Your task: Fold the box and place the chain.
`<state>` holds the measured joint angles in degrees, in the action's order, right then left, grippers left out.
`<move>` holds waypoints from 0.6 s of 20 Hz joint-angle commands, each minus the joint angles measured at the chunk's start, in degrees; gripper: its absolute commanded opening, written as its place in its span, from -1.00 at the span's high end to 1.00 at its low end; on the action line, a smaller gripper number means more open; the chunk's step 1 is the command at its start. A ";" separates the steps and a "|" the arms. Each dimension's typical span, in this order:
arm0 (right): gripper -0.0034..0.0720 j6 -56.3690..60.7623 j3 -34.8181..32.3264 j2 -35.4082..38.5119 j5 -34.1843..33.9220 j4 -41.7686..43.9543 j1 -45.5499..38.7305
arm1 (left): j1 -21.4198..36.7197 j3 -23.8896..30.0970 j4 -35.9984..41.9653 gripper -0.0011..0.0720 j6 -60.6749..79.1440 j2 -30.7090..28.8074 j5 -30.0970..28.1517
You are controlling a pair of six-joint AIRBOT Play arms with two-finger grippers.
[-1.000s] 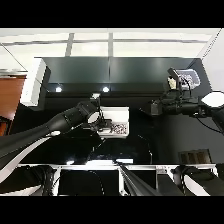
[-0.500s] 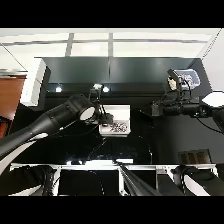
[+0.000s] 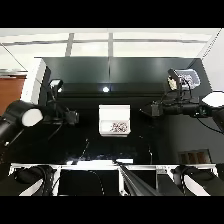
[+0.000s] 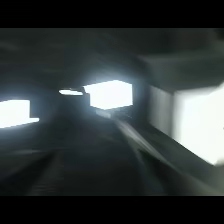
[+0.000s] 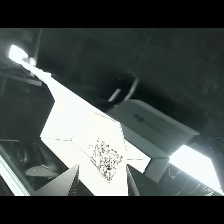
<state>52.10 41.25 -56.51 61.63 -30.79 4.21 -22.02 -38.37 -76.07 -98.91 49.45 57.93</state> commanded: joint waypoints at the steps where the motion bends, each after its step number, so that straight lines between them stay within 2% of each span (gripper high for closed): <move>1: -0.01 0.02 0.02 0.00 -0.59 0.02 -0.04 | 11.06 9.27 42.88 -0.96 56.06 -0.81 9.31; 3: -0.01 0.04 0.02 0.00 -0.70 0.02 -0.04 | 10.03 10.36 40.54 -0.96 72.43 0.81 9.25; 4: -0.01 0.04 0.02 0.00 -0.85 0.04 -0.04 | 9.35 10.40 38.49 -0.97 79.19 1.68 7.39; 6: -0.01 0.24 0.02 0.00 -1.07 0.04 -0.04 | 7.08 10.40 32.04 -0.97 88.35 3.93 -1.20; 7: -0.01 0.57 0.02 0.00 -1.25 0.07 -0.04 | 5.38 10.32 31.04 -0.97 92.04 5.92 -6.08; 8: -0.01 1.09 0.02 0.00 -1.36 0.07 -0.04 | 4.44 9.53 31.30 -0.97 95.30 8.70 -7.76; 10: -0.01 1.09 0.02 0.00 -1.36 0.04 -0.04 | 3.82 7.13 32.54 -0.97 102.88 15.47 -6.38; 12: -0.01 1.09 0.02 0.00 -1.27 0.02 -0.04 | 4.04 4.22 32.94 -0.97 103.69 20.33 -4.94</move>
